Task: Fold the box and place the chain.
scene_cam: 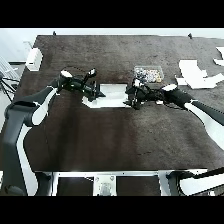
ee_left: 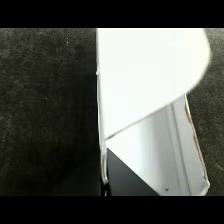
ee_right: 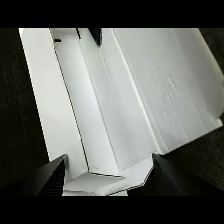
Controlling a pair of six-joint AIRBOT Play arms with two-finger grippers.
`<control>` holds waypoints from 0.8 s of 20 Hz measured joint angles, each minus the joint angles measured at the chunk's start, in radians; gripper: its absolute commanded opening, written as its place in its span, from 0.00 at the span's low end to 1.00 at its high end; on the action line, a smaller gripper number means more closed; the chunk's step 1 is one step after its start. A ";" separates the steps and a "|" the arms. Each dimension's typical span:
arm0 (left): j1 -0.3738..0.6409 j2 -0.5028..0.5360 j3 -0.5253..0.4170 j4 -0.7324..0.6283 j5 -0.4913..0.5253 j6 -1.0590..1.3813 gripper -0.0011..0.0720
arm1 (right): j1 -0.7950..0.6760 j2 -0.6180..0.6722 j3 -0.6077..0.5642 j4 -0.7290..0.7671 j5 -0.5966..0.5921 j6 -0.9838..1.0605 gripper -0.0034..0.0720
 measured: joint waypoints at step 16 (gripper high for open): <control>-0.001 0.000 0.000 -0.001 0.003 0.001 0.04 | -0.027 -0.005 0.035 -0.008 0.029 0.028 0.86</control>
